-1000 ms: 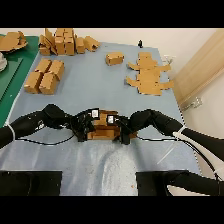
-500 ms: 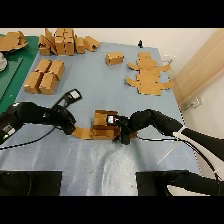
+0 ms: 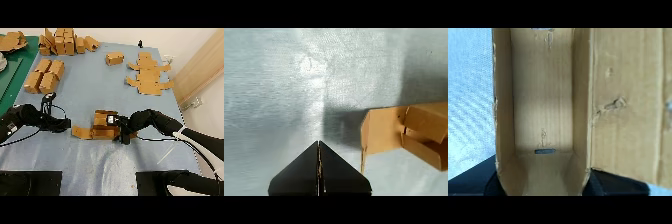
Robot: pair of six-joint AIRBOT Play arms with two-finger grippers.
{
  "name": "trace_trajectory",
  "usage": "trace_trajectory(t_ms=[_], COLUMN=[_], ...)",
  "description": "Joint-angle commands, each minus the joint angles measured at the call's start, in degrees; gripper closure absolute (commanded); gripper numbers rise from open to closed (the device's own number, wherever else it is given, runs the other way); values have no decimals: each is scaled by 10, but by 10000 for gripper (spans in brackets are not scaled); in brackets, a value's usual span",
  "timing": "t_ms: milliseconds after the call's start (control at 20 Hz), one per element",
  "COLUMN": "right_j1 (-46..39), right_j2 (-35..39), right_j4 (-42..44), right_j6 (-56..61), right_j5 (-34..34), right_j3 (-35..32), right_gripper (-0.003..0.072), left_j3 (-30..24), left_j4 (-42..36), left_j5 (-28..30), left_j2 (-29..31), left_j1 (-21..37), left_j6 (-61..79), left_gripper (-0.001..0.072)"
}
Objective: Fold the box.
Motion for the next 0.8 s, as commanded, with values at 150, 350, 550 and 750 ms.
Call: trace_trajectory(t_ms=[150,350,550,750], right_j1=[0,0,0,0], right_j2=[0,0,0,0], right_j4=[0,0,0,0], right_j6=[0,0,0,0], right_j5=[0,0,0,0], right_j3=[1,0,0,0], right_gripper=[205,205,205,205], left_j3=[-2,-3,-3,-3], left_j4=[-82,-106,-140,-165], left_j5=[49,56,54,54], left_j2=[-66,-68,-68,-68], left_j1=[-50,-50,-50,-70], left_j6=[-15,-14,-14,-14], left_gripper=[698,698,698,698])
